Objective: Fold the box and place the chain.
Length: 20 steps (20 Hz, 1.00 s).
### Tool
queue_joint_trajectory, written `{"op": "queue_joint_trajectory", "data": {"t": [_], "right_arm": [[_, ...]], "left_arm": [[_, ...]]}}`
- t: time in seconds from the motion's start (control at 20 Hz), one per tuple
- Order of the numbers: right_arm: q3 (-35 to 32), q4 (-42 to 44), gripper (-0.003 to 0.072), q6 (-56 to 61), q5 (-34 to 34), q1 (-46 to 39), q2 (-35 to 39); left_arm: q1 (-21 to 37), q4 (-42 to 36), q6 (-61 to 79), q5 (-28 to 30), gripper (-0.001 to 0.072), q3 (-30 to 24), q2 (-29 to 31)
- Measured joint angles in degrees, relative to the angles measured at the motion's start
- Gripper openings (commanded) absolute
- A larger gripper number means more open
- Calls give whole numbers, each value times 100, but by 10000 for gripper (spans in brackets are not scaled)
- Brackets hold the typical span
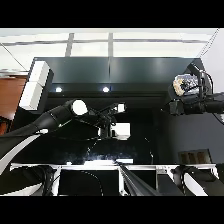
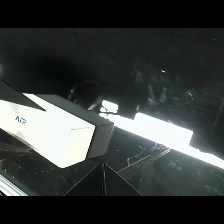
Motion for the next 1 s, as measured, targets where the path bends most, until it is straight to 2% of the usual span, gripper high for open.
{"op": "queue_joint_trajectory", "data": {"t": [0.45,0.75,0.8,0.85,0.9,0.95,1.0], "right_arm": [[0,-2,6,-4,-11,0,0],[0,-2,6,-7,-24,0,-2],[-2,-2,6,-7,-24,0,-2],[0,-2,7,-7,-24,0,0],[0,0,6,-4,-24,0,-2],[-2,0,7,-7,-24,0,0],[-2,0,7,-4,-24,0,0]], "left_arm": [[-101,151,-11,-79,715,13,-197],[-487,472,-2,608,712,13,-450],[-546,549,0,728,676,13,-474],[-603,643,-2,820,535,13,-490],[-638,732,-4,841,341,13,-492],[-660,817,-20,859,271,13,-474],[-660,911,-28,824,272,13,-439]]}}
